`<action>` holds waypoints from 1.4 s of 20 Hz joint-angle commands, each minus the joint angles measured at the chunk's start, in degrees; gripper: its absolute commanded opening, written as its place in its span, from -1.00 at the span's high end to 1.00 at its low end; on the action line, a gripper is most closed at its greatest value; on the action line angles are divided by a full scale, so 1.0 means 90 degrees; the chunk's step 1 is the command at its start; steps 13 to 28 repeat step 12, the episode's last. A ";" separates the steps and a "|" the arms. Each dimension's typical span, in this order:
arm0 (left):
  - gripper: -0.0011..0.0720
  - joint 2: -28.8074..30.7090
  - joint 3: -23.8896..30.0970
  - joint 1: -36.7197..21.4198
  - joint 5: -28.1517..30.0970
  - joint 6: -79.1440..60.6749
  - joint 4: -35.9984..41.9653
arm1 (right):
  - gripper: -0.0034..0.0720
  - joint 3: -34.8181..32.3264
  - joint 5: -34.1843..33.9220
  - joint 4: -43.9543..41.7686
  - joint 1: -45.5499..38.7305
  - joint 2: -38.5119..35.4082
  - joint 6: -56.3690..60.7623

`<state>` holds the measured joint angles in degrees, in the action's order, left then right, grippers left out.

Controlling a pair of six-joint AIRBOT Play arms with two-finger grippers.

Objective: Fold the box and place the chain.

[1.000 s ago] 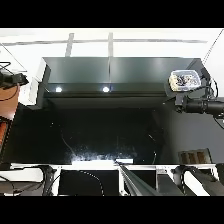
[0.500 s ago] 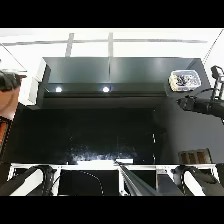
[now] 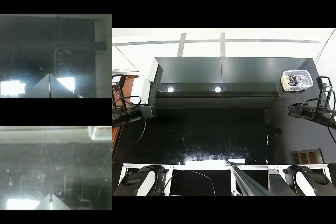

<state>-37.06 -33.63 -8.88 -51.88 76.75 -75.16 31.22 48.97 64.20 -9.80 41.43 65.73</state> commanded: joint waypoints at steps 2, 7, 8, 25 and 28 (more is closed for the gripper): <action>0.90 0.0182 0.0214 0.0015 0.0046 -0.0032 0.0124 | 0.81 -0.0046 0.0151 0.0041 0.0019 -0.0017 0.0002; 0.90 0.0180 0.0214 0.0012 0.0104 -0.0032 0.0192 | 0.81 -0.0046 0.0153 0.0041 0.0019 -0.0017 0.0002; 0.90 0.0177 0.0216 0.0012 0.0102 -0.0029 0.0192 | 0.81 -0.0046 0.0153 0.0041 0.0019 -0.0017 0.0002; 0.90 0.0177 0.0216 0.0012 0.0092 -0.0029 0.0194 | 0.81 -0.0046 0.0153 0.0044 0.0019 -0.0017 0.0002; 0.90 0.0177 0.0216 0.0012 0.0092 -0.0029 0.0194 | 0.81 -0.0046 0.0153 0.0044 0.0019 -0.0017 0.0002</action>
